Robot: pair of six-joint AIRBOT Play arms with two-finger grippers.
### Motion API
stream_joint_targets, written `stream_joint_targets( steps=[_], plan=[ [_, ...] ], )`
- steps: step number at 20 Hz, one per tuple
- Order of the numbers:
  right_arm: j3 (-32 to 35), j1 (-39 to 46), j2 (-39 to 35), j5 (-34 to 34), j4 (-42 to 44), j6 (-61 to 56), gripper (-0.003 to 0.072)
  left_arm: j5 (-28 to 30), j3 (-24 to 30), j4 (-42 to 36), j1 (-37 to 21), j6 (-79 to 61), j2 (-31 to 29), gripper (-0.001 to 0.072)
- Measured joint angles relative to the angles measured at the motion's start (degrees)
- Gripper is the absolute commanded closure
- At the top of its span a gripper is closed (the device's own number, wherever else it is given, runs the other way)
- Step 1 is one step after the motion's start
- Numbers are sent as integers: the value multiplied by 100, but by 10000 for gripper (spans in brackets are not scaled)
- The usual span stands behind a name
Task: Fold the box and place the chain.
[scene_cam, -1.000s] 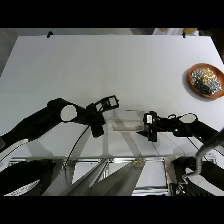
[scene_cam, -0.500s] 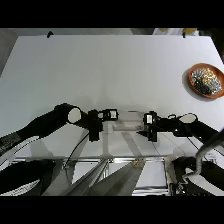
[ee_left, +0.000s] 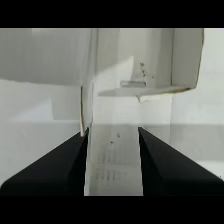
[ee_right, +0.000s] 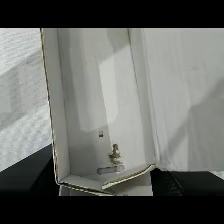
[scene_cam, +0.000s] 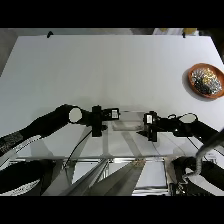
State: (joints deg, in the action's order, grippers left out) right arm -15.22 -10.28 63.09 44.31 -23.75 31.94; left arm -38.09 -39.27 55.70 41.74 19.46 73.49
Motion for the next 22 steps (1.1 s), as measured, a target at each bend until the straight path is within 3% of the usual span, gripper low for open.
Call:
stream_joint_targets(
  steps=[6, 22],
  plan=[
    [-2, 2, 0, -4, -7, 7, 368, 208, 7, -372, 0, -621, 129, 356],
    [0, 2, 0, 2, -2, 4, 368, 424, 94, -264, -2, -903, 358, 356]
  ],
)
